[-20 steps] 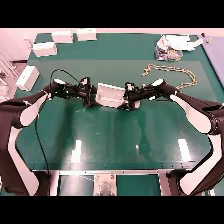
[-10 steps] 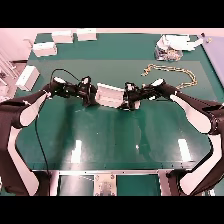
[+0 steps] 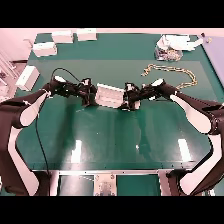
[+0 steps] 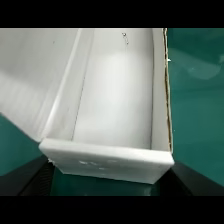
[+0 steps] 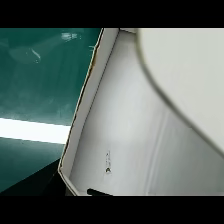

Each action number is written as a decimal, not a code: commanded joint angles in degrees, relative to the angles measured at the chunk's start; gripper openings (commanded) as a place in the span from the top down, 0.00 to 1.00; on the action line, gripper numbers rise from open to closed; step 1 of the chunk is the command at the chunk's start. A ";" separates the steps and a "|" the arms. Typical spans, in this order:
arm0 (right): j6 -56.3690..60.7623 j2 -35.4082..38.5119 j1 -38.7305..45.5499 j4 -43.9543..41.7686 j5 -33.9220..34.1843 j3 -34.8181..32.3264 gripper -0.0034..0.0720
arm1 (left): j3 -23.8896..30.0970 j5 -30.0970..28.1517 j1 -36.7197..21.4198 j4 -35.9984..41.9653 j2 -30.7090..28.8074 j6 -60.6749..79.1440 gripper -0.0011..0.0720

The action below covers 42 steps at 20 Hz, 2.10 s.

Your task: Fold the box and place the chain.

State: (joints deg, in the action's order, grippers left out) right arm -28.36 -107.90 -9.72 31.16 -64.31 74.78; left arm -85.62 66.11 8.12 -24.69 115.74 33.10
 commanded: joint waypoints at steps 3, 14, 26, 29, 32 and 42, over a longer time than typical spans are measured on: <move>0.02 0.02 -0.02 -0.09 0.17 0.00 0.32 | -0.17 0.70 0.07 2.75 0.04 0.20 0.00; 0.04 0.02 -0.02 -0.09 0.17 0.00 0.32 | 1.95 1.14 0.07 6.69 0.48 2.69 0.00; 0.02 0.02 -0.02 -0.09 0.15 0.00 0.32 | 2.01 1.22 0.07 5.77 0.44 3.89 0.03; 0.02 0.02 -0.02 -0.09 0.17 0.00 0.32 | 2.01 2.64 0.07 5.79 0.44 5.55 0.32; 0.02 0.02 -0.02 -0.09 0.17 0.00 0.32 | 2.01 2.45 0.04 5.79 0.44 5.55 0.32; 0.02 0.02 -0.02 -0.09 0.15 0.00 0.32 | 2.01 2.23 0.04 6.95 0.39 5.35 0.32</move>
State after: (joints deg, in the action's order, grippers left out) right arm -28.36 -107.90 -9.72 31.09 -64.18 74.76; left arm -83.61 68.38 8.16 -18.15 116.16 38.50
